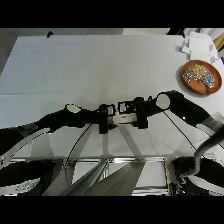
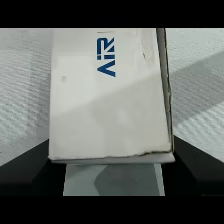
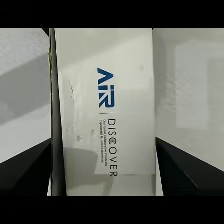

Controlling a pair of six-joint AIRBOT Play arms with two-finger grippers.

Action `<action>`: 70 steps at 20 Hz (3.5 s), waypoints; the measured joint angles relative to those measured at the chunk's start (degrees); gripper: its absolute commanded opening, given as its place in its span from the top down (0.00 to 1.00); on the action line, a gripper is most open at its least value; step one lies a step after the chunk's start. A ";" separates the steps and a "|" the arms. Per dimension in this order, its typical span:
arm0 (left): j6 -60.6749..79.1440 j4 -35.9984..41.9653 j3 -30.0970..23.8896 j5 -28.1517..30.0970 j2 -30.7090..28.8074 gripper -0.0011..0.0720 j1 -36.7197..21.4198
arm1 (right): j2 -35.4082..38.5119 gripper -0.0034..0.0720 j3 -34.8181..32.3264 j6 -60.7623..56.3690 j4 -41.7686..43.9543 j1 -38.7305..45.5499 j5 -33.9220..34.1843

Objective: Fold the box and place the chain.

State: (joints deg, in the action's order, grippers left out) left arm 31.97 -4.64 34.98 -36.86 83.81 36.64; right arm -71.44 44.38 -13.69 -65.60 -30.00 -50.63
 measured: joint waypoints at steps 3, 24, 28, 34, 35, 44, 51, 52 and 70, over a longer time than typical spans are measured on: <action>0.02 -0.02 0.00 -0.04 0.00 0.80 0.02 | -1.53 0.15 0.00 0.00 -0.44 0.00 -0.42; -0.07 0.17 -0.02 0.33 0.00 0.80 0.02 | 5.25 0.05 -0.04 -0.44 -3.17 0.15 -1.62; -0.02 0.09 -0.02 0.11 0.00 0.80 0.02 | 10.75 0.35 -0.02 -8.28 -6.97 0.17 -3.28; -0.02 0.11 -0.02 0.15 0.00 0.80 0.02 | 16.20 0.94 -0.02 -32.35 -19.41 1.66 -11.61; -0.02 0.11 -0.02 0.15 0.00 0.80 0.02 | 16.48 0.94 -0.02 -37.05 -20.76 2.95 -12.74; -0.02 0.11 -0.02 0.17 0.00 0.80 0.02 | 17.22 0.94 -0.02 -64.63 -23.89 21.20 -17.33; 0.68 0.92 -0.02 0.46 -0.33 0.98 0.02 | 17.22 0.94 -0.02 -67.80 -24.02 25.38 -18.05; 0.79 1.16 -0.02 0.37 -0.74 0.98 -0.09 | 17.22 0.94 -0.02 -67.98 -24.02 25.49 -18.05; -74.20 -44.89 -1.20 9.42 -21.75 0.97 -46.45 | 17.22 0.94 -0.02 -68.39 -24.11 25.79 -18.14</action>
State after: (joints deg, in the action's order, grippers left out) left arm -42.24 -49.54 33.78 -27.44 62.06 -9.80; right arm -54.22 44.36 -82.08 -89.71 -4.21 -68.77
